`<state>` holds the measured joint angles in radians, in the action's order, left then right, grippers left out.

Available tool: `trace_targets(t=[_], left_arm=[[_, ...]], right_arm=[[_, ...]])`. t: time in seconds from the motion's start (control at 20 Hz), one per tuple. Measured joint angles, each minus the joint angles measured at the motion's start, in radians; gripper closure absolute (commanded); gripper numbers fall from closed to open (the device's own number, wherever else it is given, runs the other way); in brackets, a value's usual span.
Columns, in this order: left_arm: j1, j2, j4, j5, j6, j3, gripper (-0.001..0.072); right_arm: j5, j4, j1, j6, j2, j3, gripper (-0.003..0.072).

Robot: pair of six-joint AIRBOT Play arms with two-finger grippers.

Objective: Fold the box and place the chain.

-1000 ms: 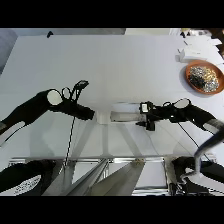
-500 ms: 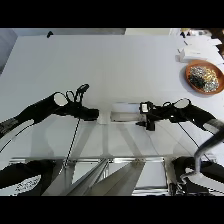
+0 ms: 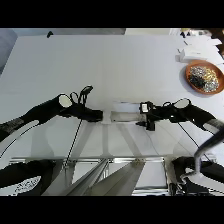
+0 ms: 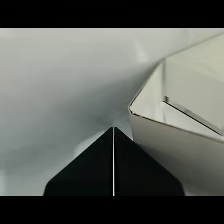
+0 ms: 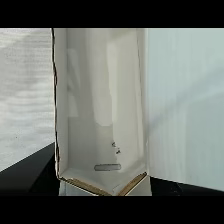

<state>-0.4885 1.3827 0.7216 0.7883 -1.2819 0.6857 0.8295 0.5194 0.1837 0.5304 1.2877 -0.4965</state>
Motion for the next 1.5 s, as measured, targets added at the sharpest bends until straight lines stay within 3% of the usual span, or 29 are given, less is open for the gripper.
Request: trace_targets(t=[0.1,0.15,0.25,0.95,1.5], left_arm=[[-0.005,-0.021,-0.015,-0.010,0.011,0.002,0.0697],[-0.008,-0.034,-0.019,-0.012,0.015,0.002,0.0656],[-0.011,-0.059,-0.027,-0.015,0.031,0.002,0.0433],[-0.082,-0.100,-0.135,-0.077,0.138,0.002,0.0435],[-0.072,-0.134,-0.105,-0.044,0.117,0.005,0.0436]], right_arm=[[0.000,0.000,0.000,0.000,0.000,0.000,0.0289],[0.000,0.000,0.000,0.000,0.000,0.000,0.0289],[0.000,0.000,0.000,0.000,0.000,0.000,0.0289],[0.001,0.000,0.000,-0.001,0.000,0.000,0.0289],[-0.002,0.000,0.000,0.001,0.000,0.000,0.0289]])
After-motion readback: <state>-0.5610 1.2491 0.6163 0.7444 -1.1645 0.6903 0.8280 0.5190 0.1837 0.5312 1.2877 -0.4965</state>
